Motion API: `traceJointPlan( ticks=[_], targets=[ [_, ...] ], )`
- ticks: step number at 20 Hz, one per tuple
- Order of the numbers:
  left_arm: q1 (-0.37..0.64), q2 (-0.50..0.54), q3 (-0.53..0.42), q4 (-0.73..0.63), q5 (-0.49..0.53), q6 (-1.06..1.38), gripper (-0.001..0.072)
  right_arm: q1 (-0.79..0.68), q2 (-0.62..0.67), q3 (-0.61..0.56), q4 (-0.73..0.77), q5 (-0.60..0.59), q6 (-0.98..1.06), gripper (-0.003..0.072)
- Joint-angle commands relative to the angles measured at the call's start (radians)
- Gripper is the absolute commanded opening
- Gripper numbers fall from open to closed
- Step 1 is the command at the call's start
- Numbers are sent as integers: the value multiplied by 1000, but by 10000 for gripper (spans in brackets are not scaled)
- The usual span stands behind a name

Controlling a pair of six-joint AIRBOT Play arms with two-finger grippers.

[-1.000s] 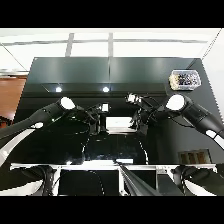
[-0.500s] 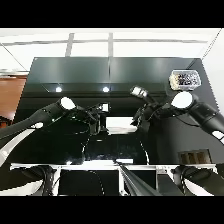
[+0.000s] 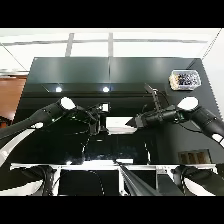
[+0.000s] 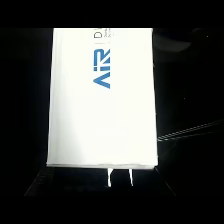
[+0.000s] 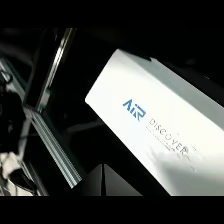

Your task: Fold the box and place the chain.

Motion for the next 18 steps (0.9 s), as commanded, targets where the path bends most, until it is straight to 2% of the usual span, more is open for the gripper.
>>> traceJointPlan(
  ticks=[1,5,11,14,18],
  targets=[
    [1,0,1,0,0,0,421,14,-55,-36,64,-84,45,7],
    [0,0,1,0,0,0,421,33,-97,-36,-135,-137,178,8],
    [0,0,1,0,-1,0,421,34,-97,-36,-161,-185,183,8],
    [1,0,1,0,-2,0,421,29,-64,-6,-161,-120,141,15],
    [2,0,1,0,-2,0,421,-68,84,87,-225,29,139,15]
  ],
)
